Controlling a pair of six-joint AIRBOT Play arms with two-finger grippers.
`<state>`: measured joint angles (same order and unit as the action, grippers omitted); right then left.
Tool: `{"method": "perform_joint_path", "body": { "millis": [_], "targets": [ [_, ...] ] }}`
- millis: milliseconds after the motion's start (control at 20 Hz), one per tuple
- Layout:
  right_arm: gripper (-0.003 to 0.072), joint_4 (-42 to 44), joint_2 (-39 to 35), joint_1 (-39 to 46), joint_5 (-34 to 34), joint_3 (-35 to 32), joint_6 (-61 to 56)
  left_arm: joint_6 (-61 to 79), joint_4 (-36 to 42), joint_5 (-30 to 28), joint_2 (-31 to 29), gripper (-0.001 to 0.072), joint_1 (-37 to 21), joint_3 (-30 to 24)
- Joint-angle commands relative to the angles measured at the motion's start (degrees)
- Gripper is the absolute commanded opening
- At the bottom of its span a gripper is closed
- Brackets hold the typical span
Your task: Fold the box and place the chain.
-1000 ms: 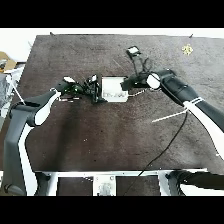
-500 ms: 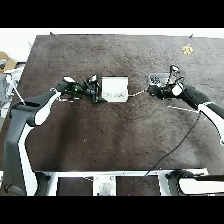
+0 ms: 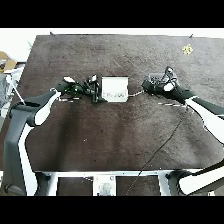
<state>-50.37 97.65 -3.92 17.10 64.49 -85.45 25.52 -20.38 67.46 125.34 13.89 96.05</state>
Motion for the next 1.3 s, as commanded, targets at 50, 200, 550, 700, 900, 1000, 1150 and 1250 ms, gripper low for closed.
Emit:
{"method": "perform_joint_path", "body": {
  "millis": [50,200,550,700,900,1000,1150,1250],
  "targets": [
    [0.0007,1.97,-1.03,-0.90,1.97,1.09,0.66,0.00,0.00,0.00,0.02,0.0354,0.00,0.02],
    [0.0007,-1.25,-9.55,-2.84,5.70,1.07,3.65,0.00,0.00,0.00,0.02,0.0354,0.00,0.02],
    [0.0006,-5.46,-30.64,-16.13,0.33,1.11,5.95,0.02,0.00,0.00,0.02,0.0354,0.00,0.02],
    [0.0006,-5.38,-31.69,-23.52,-7.19,1.79,5.92,0.00,0.00,0.00,0.02,0.0354,0.00,0.02],
    [0.0006,-5.38,-29.27,-26.86,-5.33,0.00,5.27,0.02,0.00,-0.02,0.02,0.0354,0.00,0.02],
    [0.0006,-5.35,-27.04,-26.82,-6.27,-3.34,3.04,0.00,0.00,0.00,0.02,0.0354,0.00,0.02],
    [0.0006,-5.31,-21.73,-26.88,-6.80,-6.54,-0.42,0.00,0.00,0.00,0.02,0.0354,0.00,0.02],
    [0.0008,-5.31,-17.77,-27.12,-6.45,-6.67,-0.55,0.02,0.00,0.00,0.02,0.0354,0.00,0.02]
  ]
}}
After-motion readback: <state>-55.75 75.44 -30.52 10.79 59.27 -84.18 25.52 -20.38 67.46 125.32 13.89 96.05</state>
